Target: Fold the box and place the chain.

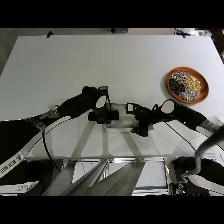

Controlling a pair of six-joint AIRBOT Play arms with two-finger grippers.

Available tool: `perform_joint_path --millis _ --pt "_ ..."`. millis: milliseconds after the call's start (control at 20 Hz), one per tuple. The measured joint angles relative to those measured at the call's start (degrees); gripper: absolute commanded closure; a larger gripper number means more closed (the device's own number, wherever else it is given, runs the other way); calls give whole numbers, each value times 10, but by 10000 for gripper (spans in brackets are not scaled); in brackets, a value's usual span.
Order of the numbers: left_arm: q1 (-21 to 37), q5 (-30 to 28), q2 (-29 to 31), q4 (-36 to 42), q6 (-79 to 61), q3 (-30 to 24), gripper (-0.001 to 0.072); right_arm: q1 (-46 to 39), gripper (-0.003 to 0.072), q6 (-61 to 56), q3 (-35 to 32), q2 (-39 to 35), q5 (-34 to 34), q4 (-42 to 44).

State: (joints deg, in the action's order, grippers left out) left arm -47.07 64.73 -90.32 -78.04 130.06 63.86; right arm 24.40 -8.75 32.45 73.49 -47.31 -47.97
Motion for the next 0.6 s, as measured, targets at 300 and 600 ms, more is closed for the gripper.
perform_joint_path --millis 300,600 --pt "-13 7 -17 -4 -1 -1 702 0 173 0 0 0 0 0" --pt "-16 10 -20 -2 -2 -1 697 0 173 0 0 0 0 0"
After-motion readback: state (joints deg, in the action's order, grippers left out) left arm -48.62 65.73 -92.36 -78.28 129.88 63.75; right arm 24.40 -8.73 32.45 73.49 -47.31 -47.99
